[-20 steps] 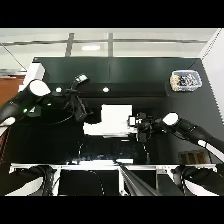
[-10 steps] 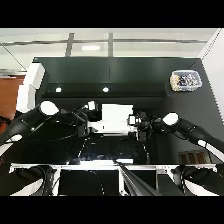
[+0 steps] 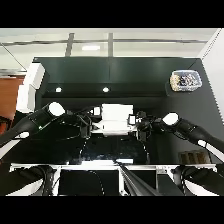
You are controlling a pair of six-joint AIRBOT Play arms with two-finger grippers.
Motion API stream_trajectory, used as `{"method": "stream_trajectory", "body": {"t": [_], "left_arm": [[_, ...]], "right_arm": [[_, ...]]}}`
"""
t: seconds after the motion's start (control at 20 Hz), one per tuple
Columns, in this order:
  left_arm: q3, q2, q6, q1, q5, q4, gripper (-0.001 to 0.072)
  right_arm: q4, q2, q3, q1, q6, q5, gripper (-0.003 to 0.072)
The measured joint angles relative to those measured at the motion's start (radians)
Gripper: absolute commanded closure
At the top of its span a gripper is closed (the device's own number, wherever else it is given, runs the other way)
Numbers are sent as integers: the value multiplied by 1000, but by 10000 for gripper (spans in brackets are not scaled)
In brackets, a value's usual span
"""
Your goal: Fold the box and place the chain.
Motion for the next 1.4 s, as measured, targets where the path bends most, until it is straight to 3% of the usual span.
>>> {"method": "stream_trajectory", "body": {"t": [0.1,0.25,0.75,0.85,0.95,1.0,1.05,1.1,1.15,1.25,1.3,1.35,1.4], "left_arm": [[9,-16,3,-1,-5,-35,426],[21,-31,3,-2,-8,-65,490],[34,-93,-14,-53,0,-154,493],[34,-96,-18,-55,20,-161,575],[35,-96,-17,-58,19,-165,575],[35,-97,-17,-58,19,-166,543],[35,-97,-17,-58,22,-166,389],[35,-97,-17,-59,23,-167,346],[35,-97,-17,-58,26,-169,350],[35,-97,-18,-58,28,-165,680],[35,-97,-17,-58,30,-165,599],[35,-97,-16,-59,30,-165,327],[35,-97,-16,-59,31,-165,267]], "right_arm": [[0,0,0,0,0,0,222],[0,0,0,0,0,-1,222],[8,-1,0,-1,-3,-3,222],[8,-1,0,-1,0,-3,222],[8,-1,0,-1,0,-3,222],[8,-1,0,-1,0,-2,222],[7,-1,0,-1,0,-2,222],[8,-1,0,-1,0,-2,222],[8,-1,0,-1,0,-2,222],[7,-1,0,-1,1,-1,222],[6,-1,0,-1,0,-1,222],[6,-1,0,-1,0,-1,222],[6,-1,0,-1,0,-1,222]]}}
